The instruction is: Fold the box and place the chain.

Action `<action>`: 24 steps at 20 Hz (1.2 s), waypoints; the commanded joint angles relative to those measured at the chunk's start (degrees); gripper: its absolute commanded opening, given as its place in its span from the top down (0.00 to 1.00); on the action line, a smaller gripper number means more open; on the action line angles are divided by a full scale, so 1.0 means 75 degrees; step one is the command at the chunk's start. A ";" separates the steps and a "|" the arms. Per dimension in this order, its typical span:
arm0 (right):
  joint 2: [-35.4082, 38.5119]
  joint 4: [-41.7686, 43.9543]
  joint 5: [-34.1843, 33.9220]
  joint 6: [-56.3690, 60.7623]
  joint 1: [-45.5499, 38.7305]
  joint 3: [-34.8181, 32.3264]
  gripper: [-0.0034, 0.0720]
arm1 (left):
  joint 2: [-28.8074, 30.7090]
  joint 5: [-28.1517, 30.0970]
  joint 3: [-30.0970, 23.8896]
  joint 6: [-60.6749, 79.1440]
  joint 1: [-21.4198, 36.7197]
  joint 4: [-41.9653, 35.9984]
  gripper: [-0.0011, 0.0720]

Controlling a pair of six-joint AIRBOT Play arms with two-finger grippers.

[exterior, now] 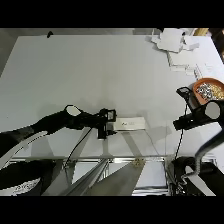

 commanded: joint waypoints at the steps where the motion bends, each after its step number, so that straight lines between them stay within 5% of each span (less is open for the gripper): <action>1: 0.0006 -0.0015 0.0017 0.0029 -0.0035 -0.0006 0.93 | 0.1096 0.0061 0.0009 -0.1346 0.0405 0.0682 0.78; 8: 0.0006 -0.0012 0.0017 0.0029 -0.0035 -0.0006 0.93 | 0.4838 0.0353 0.0009 -0.6283 0.3622 0.4310 0.78; 12: 0.0006 -0.0012 0.0017 0.0029 -0.0035 -0.0006 0.93 | 0.5974 0.0111 0.0009 -0.9722 0.5919 0.7087 0.78; 17: 0.0006 -0.0015 0.0017 0.0029 -0.0035 -0.0006 0.93 | 0.5796 -0.0536 -0.0163 -1.2721 0.7152 0.9862 0.78; 22: 0.0006 -0.0015 0.0017 0.0029 -0.0035 -0.0006 0.93 | 0.4852 -0.0895 -0.0723 -1.3321 0.7402 0.9847 0.77; 24: 0.0006 -0.0015 0.0017 0.0029 -0.0035 -0.0006 0.93 | 0.4570 -0.0912 -0.0959 -1.3341 0.7399 0.9702 0.50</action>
